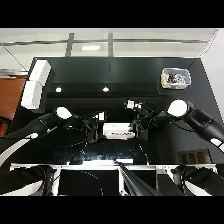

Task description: Fold the box and place the chain.

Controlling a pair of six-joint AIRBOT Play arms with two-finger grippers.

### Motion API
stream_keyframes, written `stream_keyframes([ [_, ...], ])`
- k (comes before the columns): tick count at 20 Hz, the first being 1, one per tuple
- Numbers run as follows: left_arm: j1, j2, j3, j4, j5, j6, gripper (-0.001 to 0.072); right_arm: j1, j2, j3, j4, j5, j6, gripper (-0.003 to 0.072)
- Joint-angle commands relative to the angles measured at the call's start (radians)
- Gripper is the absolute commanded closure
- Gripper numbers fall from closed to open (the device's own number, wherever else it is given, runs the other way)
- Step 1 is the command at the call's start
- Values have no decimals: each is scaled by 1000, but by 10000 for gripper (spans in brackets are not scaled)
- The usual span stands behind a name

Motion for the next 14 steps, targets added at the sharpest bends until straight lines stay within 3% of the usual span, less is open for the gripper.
stream_keyframes([
  [1,-1,-1,1,0,1,0,341,1,0,-1,-1,33,10,511],
  [4,-1,-1,1,0,1,0,340,1,0,-1,-1,33,16,508],
  [5,-1,-1,1,0,1,0,341,1,0,-1,-1,33,27,397],
  [14,-1,-1,1,0,1,0,340,1,-1,-5,-5,19,48,399],
])
